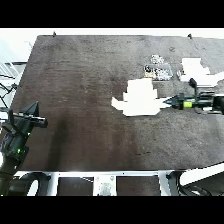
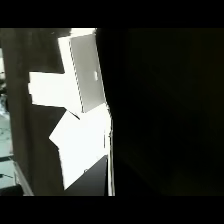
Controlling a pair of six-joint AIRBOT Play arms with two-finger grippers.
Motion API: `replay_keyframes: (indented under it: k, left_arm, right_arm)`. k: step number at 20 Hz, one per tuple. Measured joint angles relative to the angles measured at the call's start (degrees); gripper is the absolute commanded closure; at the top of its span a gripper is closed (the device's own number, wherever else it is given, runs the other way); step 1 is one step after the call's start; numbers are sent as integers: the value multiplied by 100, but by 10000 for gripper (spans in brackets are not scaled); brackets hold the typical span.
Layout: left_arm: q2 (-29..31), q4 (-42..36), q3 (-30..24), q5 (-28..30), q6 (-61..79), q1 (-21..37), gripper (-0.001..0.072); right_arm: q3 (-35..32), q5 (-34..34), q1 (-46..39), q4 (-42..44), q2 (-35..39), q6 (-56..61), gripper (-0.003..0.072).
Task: Fold the box and place the chain.
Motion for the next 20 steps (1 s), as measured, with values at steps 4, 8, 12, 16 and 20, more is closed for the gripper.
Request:
replay_keyframes:
  k: [4, 8, 12, 16, 20]
  left_arm:
    - [0, 2, 0, 0, 0, 0, 689]
    - [0, 0, 0, 0, 0, 0, 688]
    - [0, 0, 0, -9, 0, 0, 688]
    - [0, 0, 0, -76, 0, 0, 687]
    - [0, -2, 2, -256, 2, 0, 183]
  right_arm:
    - [-874, -850, 992, 844, 483, -236, 677]
    - [-979, -1781, 2050, 1252, 629, -400, 677]
    - [-785, -2798, 2750, 1377, 654, -492, 676]
    - [-518, -3246, 3058, 1436, 468, -542, 676]
    - [-422, -3412, 3191, 1456, 295, -658, 676]
